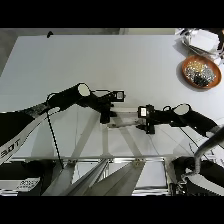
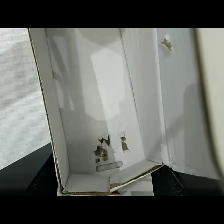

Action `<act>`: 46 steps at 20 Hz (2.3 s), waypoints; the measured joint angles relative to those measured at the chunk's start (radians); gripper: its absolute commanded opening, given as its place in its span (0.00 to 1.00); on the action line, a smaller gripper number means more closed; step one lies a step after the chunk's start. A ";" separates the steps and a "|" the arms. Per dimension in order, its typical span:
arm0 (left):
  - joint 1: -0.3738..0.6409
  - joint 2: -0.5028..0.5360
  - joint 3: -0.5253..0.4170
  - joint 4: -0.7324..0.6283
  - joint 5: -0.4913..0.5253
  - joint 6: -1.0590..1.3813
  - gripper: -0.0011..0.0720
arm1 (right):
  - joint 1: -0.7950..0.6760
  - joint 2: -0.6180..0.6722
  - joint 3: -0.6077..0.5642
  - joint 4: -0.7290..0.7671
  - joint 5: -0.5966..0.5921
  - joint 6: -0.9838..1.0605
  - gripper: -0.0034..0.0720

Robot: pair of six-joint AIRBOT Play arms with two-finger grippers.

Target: Fold the box and place the chain.

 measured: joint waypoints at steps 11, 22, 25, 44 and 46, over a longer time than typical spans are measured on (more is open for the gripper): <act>0.000 0.000 0.000 -0.007 0.006 0.005 0.03 | 0.000 0.000 0.000 0.000 0.013 0.003 0.49; 0.000 0.000 0.000 -0.014 0.006 0.005 0.16 | 0.000 0.000 0.000 0.000 0.016 0.003 0.49; 0.000 0.001 0.000 -0.009 0.013 0.013 0.84 | 0.000 0.000 0.000 0.001 0.016 0.004 0.49; 0.092 0.319 -0.004 0.227 -0.232 -0.352 0.02 | 0.000 0.000 0.000 0.000 0.016 0.003 0.49; 0.043 0.332 -0.020 0.211 -0.265 -0.372 0.02 | 0.000 0.000 0.000 0.000 0.017 0.003 0.49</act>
